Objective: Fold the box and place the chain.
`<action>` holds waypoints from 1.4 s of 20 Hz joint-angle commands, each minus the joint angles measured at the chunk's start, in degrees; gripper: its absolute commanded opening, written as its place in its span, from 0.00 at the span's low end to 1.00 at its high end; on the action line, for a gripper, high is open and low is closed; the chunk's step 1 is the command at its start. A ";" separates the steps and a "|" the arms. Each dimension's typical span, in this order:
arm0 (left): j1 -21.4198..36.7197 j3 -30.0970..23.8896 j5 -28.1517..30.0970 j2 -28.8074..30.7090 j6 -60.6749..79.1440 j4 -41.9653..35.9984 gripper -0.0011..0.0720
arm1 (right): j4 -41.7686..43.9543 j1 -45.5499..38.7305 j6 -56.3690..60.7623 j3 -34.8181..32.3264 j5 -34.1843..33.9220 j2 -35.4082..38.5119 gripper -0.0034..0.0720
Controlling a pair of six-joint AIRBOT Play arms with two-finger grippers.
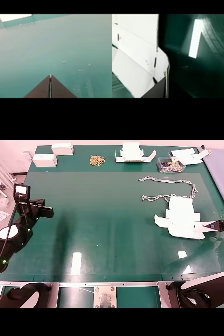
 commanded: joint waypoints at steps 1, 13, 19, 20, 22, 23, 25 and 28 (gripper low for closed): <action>0.02 -0.02 0.00 0.04 0.02 0.00 0.04 | 5.97 0.04 3.19 -2.36 1.01 2.84 0.05; 0.02 -0.02 0.02 0.04 0.02 0.00 0.04 | 22.14 14.91 4.92 -23.76 0.50 21.09 0.05; 0.02 -0.02 0.02 0.04 0.02 0.00 0.04 | 28.44 33.35 8.22 -27.71 -10.97 22.84 0.05; 0.02 -0.02 0.02 0.04 0.02 0.00 0.04 | 28.61 36.76 10.56 -28.46 -15.43 23.08 0.05; 0.02 -0.02 0.02 0.04 0.02 0.00 0.04 | 28.61 43.43 13.11 -29.66 -23.26 23.06 0.05; 0.02 -0.02 0.02 0.04 0.02 0.00 0.04 | 28.44 46.71 14.03 -29.97 -26.73 23.04 0.05; 0.02 -0.02 0.02 0.04 0.02 0.02 0.04 | 27.78 52.74 14.05 -30.25 -32.50 22.86 0.05; 0.02 -0.02 0.02 0.04 0.02 0.02 0.04 | 25.49 57.66 14.53 -30.25 -41.07 21.66 0.05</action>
